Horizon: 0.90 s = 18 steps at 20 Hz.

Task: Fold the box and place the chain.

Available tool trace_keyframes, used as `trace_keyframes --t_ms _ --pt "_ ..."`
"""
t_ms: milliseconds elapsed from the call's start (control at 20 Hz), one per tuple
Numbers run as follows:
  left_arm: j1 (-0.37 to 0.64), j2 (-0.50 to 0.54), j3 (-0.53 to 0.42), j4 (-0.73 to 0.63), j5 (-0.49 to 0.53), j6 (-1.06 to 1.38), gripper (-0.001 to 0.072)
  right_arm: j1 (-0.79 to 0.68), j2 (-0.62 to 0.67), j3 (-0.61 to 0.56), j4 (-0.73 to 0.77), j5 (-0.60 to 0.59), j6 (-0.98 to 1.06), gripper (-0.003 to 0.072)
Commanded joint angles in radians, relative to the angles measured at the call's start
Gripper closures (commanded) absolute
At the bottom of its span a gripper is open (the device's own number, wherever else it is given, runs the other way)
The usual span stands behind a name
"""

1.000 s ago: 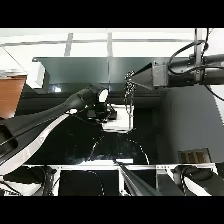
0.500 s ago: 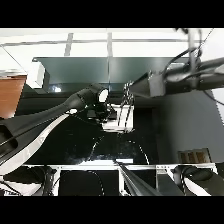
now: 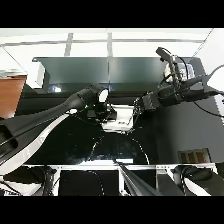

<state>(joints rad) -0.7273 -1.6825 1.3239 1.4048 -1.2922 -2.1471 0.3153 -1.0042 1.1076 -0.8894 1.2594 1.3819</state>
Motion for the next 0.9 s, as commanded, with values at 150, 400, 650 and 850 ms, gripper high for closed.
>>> trace_keyframes --t_ms 150,400,650,850 --pt "0.001 0.000 0.001 0.000 0.001 0.000 0.0682 -0.072 0.000 -0.006 -0.019 0.078 -0.013 0.0670" --pt "0.001 0.000 0.001 0.000 0.001 0.000 0.0682 -0.206 0.000 0.037 0.106 0.235 -0.091 0.0670" --pt "0.001 0.000 0.001 0.000 0.001 0.000 0.0682 -0.247 -0.005 0.058 0.227 0.262 -0.138 0.0670" --pt "0.001 0.000 0.001 0.000 0.000 0.000 0.0682 -0.204 -0.054 0.058 0.228 0.209 -0.157 0.0670"
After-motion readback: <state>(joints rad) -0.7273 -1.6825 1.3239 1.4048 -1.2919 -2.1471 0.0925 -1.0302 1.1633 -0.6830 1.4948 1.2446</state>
